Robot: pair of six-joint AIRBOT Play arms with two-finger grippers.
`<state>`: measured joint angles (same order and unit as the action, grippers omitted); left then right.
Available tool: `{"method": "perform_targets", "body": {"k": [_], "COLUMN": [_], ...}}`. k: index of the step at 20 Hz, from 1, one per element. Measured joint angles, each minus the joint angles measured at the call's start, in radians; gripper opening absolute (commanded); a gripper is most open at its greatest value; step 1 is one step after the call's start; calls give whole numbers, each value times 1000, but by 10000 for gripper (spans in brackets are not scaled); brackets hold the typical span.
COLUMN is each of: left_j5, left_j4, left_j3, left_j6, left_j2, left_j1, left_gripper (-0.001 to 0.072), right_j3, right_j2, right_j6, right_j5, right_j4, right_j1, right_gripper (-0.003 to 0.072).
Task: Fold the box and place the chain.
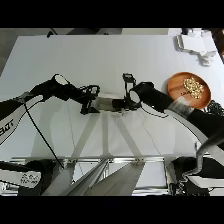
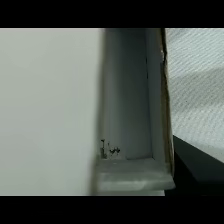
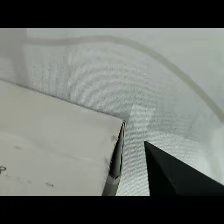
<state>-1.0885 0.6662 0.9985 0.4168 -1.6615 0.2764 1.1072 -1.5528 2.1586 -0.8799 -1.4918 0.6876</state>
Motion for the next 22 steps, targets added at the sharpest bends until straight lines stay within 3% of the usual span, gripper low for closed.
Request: {"method": "perform_targets", "body": {"k": [3,6,8,11,14,16,17,18,19,20,22], "left_j5": [0,0,-1,-1,-1,0,0,0,1,1,1], "left_j4": [0,0,1,1,0,0,0,1,1,1,1], "left_j3": [0,0,0,0,0,0,0,0,0,0,0], "left_j6": [0,2,3,2,0,-2,-2,1,3,3,3], "left_j2": [0,0,0,0,0,0,0,0,0,0,0], "left_j1": [0,0,0,0,0,0,0,-1,-1,0,0], "left_gripper": [433,433,433,433,433,433,433,433,433,433,433], "right_j3": [41,58,63,67,69,70,70,70,70,71,71], "right_j2": [-23,-43,-57,-70,-75,-76,-77,-77,-78,-74,-56], "right_j6": [42,86,114,168,235,257,262,261,262,262,260], "right_j5": [-30,-56,-77,-98,-93,-85,-80,-70,-47,-38,-51], "right_j4": [-56,-83,-95,-101,-110,-112,-113,-113,-108,-101,-104], "right_j1": [18,40,56,76,83,85,85,86,87,87,88], "right_gripper": [442,376,263,202,20,21,130,361,541,576,575]}}
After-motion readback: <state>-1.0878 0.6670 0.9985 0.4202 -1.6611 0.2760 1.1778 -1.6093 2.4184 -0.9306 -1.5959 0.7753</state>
